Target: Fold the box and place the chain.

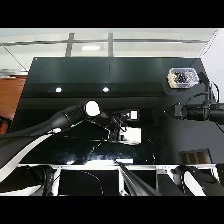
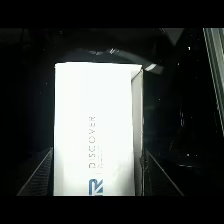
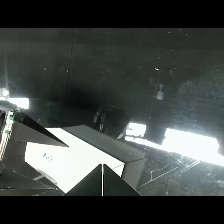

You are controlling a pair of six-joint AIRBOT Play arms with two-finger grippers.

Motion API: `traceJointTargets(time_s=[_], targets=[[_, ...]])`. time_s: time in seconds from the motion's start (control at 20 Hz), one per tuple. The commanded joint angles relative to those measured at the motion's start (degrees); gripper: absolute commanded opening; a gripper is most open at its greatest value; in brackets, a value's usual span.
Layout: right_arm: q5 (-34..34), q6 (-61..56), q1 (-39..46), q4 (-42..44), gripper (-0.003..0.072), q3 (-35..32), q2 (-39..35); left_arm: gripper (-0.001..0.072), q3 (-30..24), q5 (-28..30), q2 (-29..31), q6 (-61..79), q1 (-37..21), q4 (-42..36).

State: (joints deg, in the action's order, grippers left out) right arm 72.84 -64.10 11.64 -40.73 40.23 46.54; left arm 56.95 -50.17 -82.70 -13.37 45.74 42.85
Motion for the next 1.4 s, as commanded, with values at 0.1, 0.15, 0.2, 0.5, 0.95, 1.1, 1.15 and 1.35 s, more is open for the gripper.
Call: traceJointTargets(time_s=[0.1, 0.15, 0.2, 0.5, 0.95, 1.1, 1.15, 1.35], targets=[[0.00, 0.04, 0.04, 0.02, 0.0013, 0.04, -0.04, 0.0705, 0.04, -1.29, -0.24, -0.44, 0.07, -0.02], [0.00, 0.04, 0.04, 0.02, 0.0013, 0.04, -0.04, 0.0705, 0.02, -1.29, -0.31, -0.37, 0.07, 0.00], [0.00, 0.04, 0.04, 0.02, 0.0013, 0.04, -0.04, 0.0705, 0.02, -1.03, -0.39, -0.37, 0.07, 0.00], [0.00, 0.04, 0.04, 0.02, 0.0013, 0.04, -0.04, 0.0706, 0.02, -0.85, -1.92, -0.33, 1.31, 0.17], [-0.09, 0.04, 0.04, 0.02, 0.0013, 0.04, -0.04, 0.0706, -0.04, 4.46, -4.72, -0.42, 4.31, 3.19], [-0.07, 0.02, 0.04, 0.02, 0.0013, 0.04, -0.04, 0.0706, -0.02, 9.53, -5.90, -0.59, 6.21, 3.08], [-0.07, 0.02, 0.04, 0.02, 0.0013, 0.04, -0.04, 0.0705, -0.02, 10.21, -5.90, -0.59, 6.54, 2.89], [-0.07, 0.00, 0.04, 0.11, 0.0013, 0.04, -0.04, 0.0332, 0.07, 9.84, -5.46, -5.57, 5.14, 3.19]])
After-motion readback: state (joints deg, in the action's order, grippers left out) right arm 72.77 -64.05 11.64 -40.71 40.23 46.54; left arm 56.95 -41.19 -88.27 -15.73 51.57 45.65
